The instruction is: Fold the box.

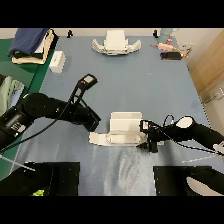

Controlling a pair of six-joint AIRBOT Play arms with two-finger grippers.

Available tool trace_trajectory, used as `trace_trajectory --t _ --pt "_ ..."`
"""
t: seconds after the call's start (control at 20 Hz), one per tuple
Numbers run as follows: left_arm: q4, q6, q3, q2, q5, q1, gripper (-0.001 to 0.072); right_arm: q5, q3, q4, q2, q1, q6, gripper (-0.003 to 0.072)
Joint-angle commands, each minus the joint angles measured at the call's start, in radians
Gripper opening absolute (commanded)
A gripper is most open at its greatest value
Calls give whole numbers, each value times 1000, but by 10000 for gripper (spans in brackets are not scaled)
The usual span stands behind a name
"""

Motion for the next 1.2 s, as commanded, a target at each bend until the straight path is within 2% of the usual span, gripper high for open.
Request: trace_trajectory --t 0.0,0.05,0.1,0.15,0.25,0.4,0.65,0.85,0.9,0.95,1.15 --pt "-50 509 -72 53 -106 35 31 0 1 0 1 0 0 521" --pt "-96 643 -110 52 -91 52 356 0 1 0 1 0 0 521" --pt "-150 710 -156 51 -37 66 628 0 1 0 1 0 0 521" --pt "-196 764 -203 50 31 69 699 0 1 0 1 0 0 522" --pt "-261 915 -282 45 113 68 700 0 1 0 1 0 0 521" --pt "-336 1115 -346 -7 135 67 700 0 1 0 1 0 0 521" --pt "-451 1248 -345 -153 171 67 699 0 1 -1 1 0 0 521" --pt "-464 1248 -324 -201 196 35 696 0 1 -1 1 0 0 521" --pt "-479 1248 -319 -211 199 23 596 0 1 -1 1 0 0 521" --pt "-496 1249 -318 -222 209 15 571 0 1 0 1 0 0 521" --pt "-524 1249 -306 -266 237 -10 569 0 1 -1 1 0 0 521"
